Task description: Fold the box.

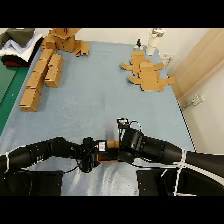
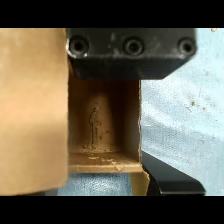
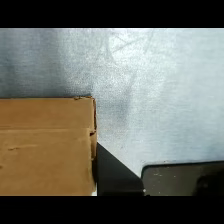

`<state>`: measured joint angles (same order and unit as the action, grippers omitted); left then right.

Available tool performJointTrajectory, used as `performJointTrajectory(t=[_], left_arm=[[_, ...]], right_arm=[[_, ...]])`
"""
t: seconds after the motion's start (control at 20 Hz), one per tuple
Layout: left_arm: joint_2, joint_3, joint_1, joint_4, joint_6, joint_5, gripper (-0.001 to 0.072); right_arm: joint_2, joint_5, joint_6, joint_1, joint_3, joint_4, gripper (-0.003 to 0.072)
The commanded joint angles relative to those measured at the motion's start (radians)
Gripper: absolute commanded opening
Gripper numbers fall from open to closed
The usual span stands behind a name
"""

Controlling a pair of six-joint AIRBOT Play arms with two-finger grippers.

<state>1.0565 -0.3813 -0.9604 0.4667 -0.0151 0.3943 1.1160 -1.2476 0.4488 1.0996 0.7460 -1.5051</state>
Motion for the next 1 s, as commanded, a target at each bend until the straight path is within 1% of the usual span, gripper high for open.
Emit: performJointTrajectory(t=[0.0, 0.05, 0.1, 0.15, 0.3, 0.35, 0.4, 0.55, 0.7, 0.85, 0.95], left_arm=[[-0.001, 0.000, 0.001, 0.001, 0.000, -0.002, 0.0507], [-0.001, 0.000, 0.001, 0.001, 0.000, -0.002, 0.0507], [-0.001, 0.000, 0.001, 0.001, 0.000, -0.002, 0.0507], [-0.001, 0.000, 0.001, 0.001, 0.000, -0.002, 0.0507], [-0.001, 0.000, 0.001, 0.001, 0.000, -0.002, 0.0507], [-0.001, 0.000, 0.001, 0.001, 0.000, -0.002, 0.0507], [-0.001, 0.000, 0.001, 0.001, 0.000, -0.002, 0.0507], [-0.001, 0.000, 0.001, 0.001, 0.000, -0.002, 0.0507], [-0.001, 0.000, 0.001, 0.001, 0.000, -0.002, 0.0507], [-0.001, 0.000, 0.001, 0.001, 0.000, -0.002, 0.0507], [-0.001, 0.000, 0.001, 0.001, 0.000, -0.002, 0.0507]], right_arm=[[0.002, -0.022, -0.003, 0.000, 0.000, 0.010, 0.0005], [0.000, -0.022, -0.003, 0.000, 0.001, 0.008, 0.0112], [-0.005, -0.023, -0.003, 0.000, 0.001, 0.008, 0.0290], [-0.011, -0.022, -0.003, 0.000, 0.001, 0.009, 0.0338], [-0.035, -0.023, -0.003, 0.000, 0.001, 0.005, 0.0350], [-0.043, -0.023, -0.003, 0.000, 0.001, 0.000, 0.0435], [-0.052, -0.023, -0.003, 0.000, 0.001, -0.010, 0.0483], [-0.089, -0.025, -0.004, 0.000, 0.001, -0.035, 0.0492], [-0.152, -0.029, -0.005, 0.000, 0.001, -0.040, 0.0491], [-0.217, -0.100, -0.053, 0.000, 0.000, -0.016, 0.0491], [-0.225, -0.125, -0.054, -0.001, 0.000, -0.016, 0.0485]])
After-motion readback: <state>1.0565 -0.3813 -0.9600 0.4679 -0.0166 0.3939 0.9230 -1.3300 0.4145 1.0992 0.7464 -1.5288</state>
